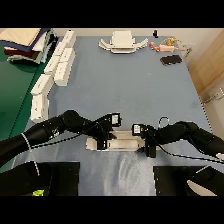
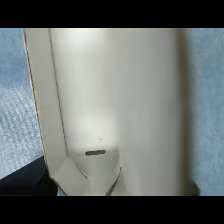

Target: Fold the box.

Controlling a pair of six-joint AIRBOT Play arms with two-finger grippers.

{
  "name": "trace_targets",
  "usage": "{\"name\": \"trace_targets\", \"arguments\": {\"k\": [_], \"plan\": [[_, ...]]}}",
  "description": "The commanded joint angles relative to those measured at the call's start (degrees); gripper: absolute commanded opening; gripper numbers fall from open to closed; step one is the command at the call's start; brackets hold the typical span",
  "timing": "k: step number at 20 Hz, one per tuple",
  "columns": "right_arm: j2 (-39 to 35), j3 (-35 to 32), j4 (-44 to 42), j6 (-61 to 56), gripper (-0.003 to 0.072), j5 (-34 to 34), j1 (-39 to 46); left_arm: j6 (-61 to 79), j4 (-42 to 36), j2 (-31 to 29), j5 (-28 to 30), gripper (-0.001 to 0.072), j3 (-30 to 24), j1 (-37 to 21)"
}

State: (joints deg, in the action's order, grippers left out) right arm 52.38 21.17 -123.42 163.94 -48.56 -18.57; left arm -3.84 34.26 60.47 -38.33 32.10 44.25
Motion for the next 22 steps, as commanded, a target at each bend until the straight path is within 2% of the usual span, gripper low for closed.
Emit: {"name": "trace_targets", "arguments": {"k": [1, 22], "plan": [[0.04, -0.04, 0.02, 0.00, 0.0565, -0.15, -0.07, -0.11, 0.04, 0.02, -1.29, 0.0016, 0.00, 0.00], [0.07, -0.04, -0.09, 0.00, 0.0566, 0.00, -0.07, -0.07, 0.07, 0.02, -0.66, 0.0014, -0.02, -0.04]]}}
